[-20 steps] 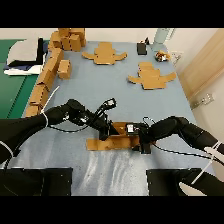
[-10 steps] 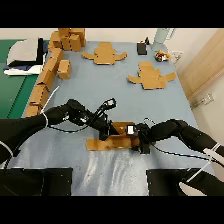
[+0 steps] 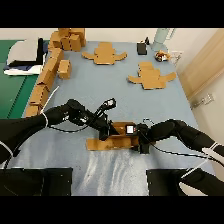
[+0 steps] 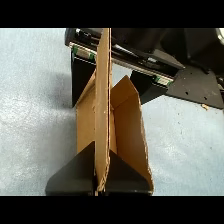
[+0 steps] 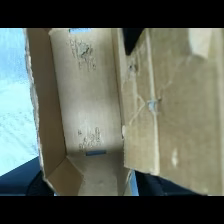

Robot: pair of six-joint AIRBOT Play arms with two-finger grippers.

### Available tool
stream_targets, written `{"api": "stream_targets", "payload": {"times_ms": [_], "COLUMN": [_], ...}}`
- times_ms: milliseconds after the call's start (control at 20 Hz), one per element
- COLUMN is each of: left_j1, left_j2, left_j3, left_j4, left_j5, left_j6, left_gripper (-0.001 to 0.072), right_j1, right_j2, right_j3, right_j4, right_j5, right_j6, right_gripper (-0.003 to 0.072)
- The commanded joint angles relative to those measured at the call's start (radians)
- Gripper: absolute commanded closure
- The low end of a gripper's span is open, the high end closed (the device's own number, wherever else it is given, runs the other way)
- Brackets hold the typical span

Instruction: Fold the box.

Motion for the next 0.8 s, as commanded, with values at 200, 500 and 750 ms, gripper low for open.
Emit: {"api": "stream_targets", "payload": {"times_ms": [200, 500, 750], "left_j1": [0.001, 0.001, 0.001], "left_j2": [0.0, -0.001, 0.0], "left_j3": [0.0, 0.0, 0.0], "left_j4": [0.0, 0.0, 0.0], "left_j5": [0.0, 0.0, 0.0], "left_j6": [0.0, 0.0, 0.0], "left_gripper": [0.0692, 0.0692, 0.0693], "right_j1": [0.001, 0.001, 0.001], "right_j2": [-0.005, -0.005, -0.005], "right_j3": [-0.001, -0.001, -0.001], "right_j4": [0.005, 0.005, 0.005], "right_j5": [-0.022, -0.024, -0.024], "right_j6": [0.0, 0.0, 0.0], "right_gripper": [0.0189, 0.0215, 0.0215]}}
